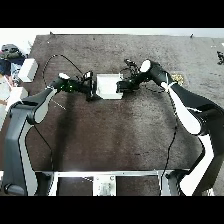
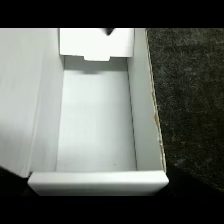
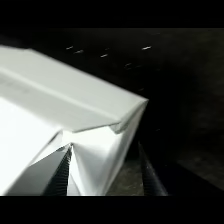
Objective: Fold the box and place the chain.
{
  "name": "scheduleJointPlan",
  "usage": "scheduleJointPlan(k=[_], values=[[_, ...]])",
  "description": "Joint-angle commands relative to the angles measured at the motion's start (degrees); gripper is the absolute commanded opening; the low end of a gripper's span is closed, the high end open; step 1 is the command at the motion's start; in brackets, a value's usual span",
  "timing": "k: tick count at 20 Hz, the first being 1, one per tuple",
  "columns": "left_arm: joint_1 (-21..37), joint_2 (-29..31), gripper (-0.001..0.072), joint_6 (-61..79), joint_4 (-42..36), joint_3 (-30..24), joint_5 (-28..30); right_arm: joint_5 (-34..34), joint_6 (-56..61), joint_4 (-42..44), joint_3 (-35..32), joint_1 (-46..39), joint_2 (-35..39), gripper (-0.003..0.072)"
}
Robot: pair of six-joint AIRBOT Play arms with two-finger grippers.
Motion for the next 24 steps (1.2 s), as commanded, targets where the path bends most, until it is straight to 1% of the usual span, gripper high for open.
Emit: scheduleJointPlan(k=[1, 2, 6, 8, 12, 17, 19, 24], values=[[0.0, 0.0, 0.0405, 0.0, 0.0, 0.0, 0.0, -0.5, 7.9, -11.5, 3.4, 2.7, -0.6, 0.0461], [0.0, 0.0, 0.0405, 0.0, 0.0, 0.0, 0.0, 0.0, 9.1, -13.8, 4.4, 3.6, -0.7, 0.0399], [0.0, 0.0, 0.0405, 0.0, 0.0, 0.0, 0.0, 3.9, 14.3, -17.7, 7.9, 5.3, -3.0, 0.0399], [0.0, 0.0, 0.0406, 0.0, 0.0, 0.0, 0.0, 4.0, 16.4, -18.3, 8.0, 5.5, -3.7, 0.0399], [0.0, 0.0, 0.0405, 0.0, 0.0, 0.0, 0.0, 3.3, 20.4, -22.9, 8.0, 6.8, -4.0, 0.0389], [0.0, 0.0, 0.0406, 0.0, 0.0, 0.0, 0.0, 2.8, 24.1, -25.4, 8.1, 8.5, -5.4, 0.039], [0.0, 0.0, 0.0405, 0.0, 0.0, 0.0, 0.0, 2.5, 26.2, -27.6, 8.1, 9.2, -5.5, 0.0389], [0.0, 0.0, 0.0405, 0.0, 0.0, 0.0, 0.0, 2.3, 29.2, -29.7, 8.1, 9.3, -5.5, 0.0387]])
